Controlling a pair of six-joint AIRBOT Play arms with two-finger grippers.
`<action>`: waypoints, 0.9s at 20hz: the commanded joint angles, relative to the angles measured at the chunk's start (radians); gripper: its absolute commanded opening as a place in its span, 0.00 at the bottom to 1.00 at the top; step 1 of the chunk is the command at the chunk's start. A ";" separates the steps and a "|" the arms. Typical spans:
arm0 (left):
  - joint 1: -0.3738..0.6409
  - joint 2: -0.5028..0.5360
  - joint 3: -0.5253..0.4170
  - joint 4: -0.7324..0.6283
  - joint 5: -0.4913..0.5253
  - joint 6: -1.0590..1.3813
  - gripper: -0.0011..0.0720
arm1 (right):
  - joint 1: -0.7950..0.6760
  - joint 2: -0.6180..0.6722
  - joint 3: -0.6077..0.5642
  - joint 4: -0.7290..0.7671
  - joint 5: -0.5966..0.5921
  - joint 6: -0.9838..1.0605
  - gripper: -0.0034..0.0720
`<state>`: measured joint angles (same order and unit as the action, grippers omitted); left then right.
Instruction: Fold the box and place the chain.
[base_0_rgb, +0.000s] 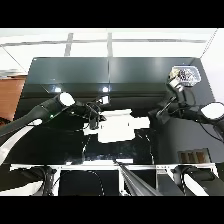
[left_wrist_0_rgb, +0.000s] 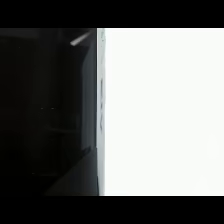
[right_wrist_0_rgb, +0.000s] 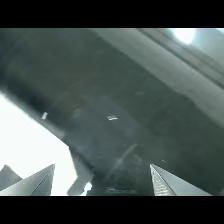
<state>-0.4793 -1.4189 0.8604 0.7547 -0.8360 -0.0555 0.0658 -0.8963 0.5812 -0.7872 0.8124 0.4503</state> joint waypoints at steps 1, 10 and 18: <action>-0.007 -0.072 0.042 0.026 -0.032 0.042 0.06 | 0.110 -0.001 -0.033 0.000 0.014 -0.240 0.94; -0.006 -0.082 0.046 0.022 -0.062 0.042 0.06 | 0.350 -0.090 -0.111 -0.078 0.013 -0.399 0.94; -0.006 -0.082 0.046 0.020 -0.064 0.042 0.05 | 0.484 -0.170 -0.078 -0.002 -0.172 -0.421 0.94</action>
<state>-0.4850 -1.4998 0.9054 0.7742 -0.8986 -0.0143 0.5228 -1.0527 0.4831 -0.7990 0.6975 0.0372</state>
